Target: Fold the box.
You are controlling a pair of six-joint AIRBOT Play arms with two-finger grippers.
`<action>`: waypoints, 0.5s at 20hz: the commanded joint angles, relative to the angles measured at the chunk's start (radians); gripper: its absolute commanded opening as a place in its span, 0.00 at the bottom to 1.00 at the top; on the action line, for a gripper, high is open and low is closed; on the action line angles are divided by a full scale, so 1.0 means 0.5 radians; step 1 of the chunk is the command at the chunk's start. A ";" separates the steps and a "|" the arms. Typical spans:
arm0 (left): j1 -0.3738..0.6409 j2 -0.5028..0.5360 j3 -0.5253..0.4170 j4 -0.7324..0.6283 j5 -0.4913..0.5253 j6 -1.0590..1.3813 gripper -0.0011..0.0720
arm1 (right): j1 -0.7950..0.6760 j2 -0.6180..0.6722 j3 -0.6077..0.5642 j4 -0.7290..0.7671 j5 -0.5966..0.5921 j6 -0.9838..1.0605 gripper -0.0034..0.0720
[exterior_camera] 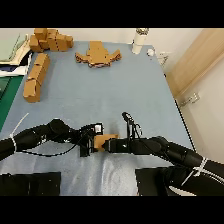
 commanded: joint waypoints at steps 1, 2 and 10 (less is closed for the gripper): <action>0.001 -0.001 0.000 -0.002 0.001 -0.003 0.73 | 0.002 -0.018 -0.002 -0.006 -0.010 0.001 0.05; 0.001 -0.001 0.000 -0.002 0.000 -0.003 0.73 | 0.002 -0.018 -0.002 -0.005 -0.010 0.001 0.05; 0.001 -0.001 0.000 -0.002 0.000 -0.003 0.73 | -0.001 0.312 0.034 -0.224 -0.010 -0.034 0.05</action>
